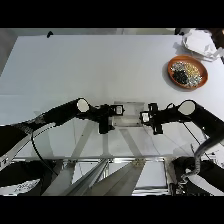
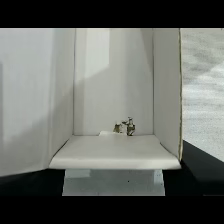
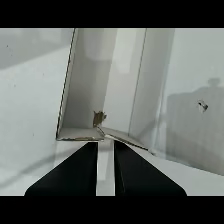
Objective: Fold the box and place the chain.
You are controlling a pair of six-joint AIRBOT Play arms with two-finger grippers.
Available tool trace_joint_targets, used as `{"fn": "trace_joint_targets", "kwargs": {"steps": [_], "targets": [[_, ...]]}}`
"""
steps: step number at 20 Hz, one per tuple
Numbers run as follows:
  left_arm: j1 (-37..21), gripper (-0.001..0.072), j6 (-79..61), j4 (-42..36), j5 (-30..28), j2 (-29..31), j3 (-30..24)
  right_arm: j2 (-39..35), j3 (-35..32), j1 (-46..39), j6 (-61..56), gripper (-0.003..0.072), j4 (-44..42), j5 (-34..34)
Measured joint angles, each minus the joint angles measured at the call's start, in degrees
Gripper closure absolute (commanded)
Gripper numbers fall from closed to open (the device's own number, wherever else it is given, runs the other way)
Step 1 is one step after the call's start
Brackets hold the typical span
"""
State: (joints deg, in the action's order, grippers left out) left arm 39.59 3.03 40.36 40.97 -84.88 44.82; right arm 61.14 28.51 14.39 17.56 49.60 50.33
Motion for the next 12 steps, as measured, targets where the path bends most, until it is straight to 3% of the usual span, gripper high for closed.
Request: {"fn": "trace_joint_targets", "kwargs": {"steps": [5,8,11,12], "targets": [[0.0,0.0439,0.0,0.0,0.0,0.0,0.0,0.7,-0.7,0.2,0.7,0.0585,-3.3,-1.5],[0.0,0.0439,0.0,0.0,0.0,0.0,0.0,1.3,-0.9,1.5,0.8,0.0418,-4.7,-2.2],[0.0,0.0439,0.0,0.0,0.0,0.0,0.0,1.5,-1.0,2.7,0.9,0.0411,-5.0,-3.0],[0.0,0.0439,0.0,0.0,0.0,0.0,0.0,1.6,-1.1,2.8,0.9,0.0363,-5.0,-3.1]]}}
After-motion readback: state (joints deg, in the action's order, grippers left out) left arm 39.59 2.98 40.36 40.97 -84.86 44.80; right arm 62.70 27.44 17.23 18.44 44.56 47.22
